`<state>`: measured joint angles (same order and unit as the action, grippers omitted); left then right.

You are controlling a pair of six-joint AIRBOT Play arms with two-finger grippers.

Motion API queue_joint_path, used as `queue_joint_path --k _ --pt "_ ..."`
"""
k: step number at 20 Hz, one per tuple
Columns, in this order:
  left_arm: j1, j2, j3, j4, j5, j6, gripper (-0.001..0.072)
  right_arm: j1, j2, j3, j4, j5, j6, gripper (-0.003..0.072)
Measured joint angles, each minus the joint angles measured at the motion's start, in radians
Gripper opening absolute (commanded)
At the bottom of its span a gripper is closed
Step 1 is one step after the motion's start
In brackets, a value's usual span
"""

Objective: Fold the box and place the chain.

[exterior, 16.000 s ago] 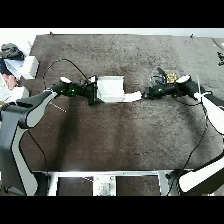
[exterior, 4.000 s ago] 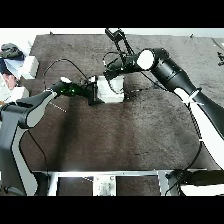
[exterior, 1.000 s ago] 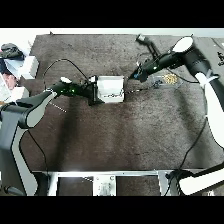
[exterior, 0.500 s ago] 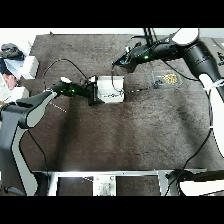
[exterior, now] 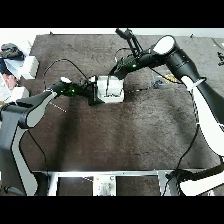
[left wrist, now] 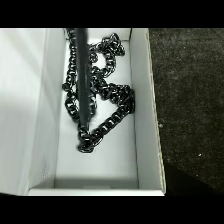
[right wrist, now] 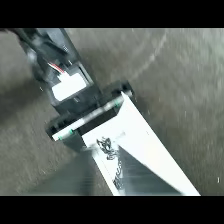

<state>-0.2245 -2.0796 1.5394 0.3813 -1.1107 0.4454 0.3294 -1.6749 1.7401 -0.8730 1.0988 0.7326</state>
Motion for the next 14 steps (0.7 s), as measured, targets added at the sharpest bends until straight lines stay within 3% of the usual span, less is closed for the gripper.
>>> queue_joint_path --k 9,14 --pt "0.000 0.000 0.000 0.000 0.000 0.000 0.0418 -0.131 -0.059 -0.103 -0.122 0.033 0.224 0.0396" --pt "0.000 0.000 0.000 0.000 0.000 0.000 0.0418 -0.299 -0.062 -0.240 -0.137 -0.069 0.380 0.0396"
